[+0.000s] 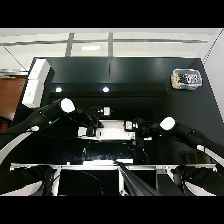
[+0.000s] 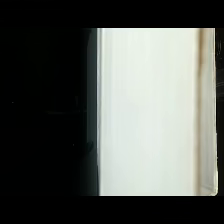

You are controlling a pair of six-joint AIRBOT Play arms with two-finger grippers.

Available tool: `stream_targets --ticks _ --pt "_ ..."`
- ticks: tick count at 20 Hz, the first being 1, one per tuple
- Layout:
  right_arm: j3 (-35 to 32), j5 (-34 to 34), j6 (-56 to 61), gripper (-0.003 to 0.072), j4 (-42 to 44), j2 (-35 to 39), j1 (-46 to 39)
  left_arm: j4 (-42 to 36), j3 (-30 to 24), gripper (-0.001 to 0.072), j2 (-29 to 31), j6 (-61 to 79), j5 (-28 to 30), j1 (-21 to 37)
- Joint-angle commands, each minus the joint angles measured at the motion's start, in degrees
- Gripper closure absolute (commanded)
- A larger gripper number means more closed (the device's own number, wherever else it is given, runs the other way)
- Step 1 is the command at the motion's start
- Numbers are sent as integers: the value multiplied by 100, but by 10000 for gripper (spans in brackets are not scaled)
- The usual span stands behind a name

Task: Fold the box and place the chain.

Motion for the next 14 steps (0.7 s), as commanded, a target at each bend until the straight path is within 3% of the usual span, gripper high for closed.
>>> stream_targets --ticks 1,8,9,10,14 --pt "-2 -35 0 -23 -2 -7 0 2 7 681 2 0 0 0" --pt "-2 -39 -2 -22 -2 -7 0 2 7 681 2 0 0 0" --pt "-2 -37 -2 67 -4 -7 0 2 7 681 2 0 0 0" --pt "-2 -35 -2 221 -7 -7 0 2 7 681 2 0 0 0" --pt "-2 -35 -2 250 -4 -7 0 2 7 680 4 -4 0 0"
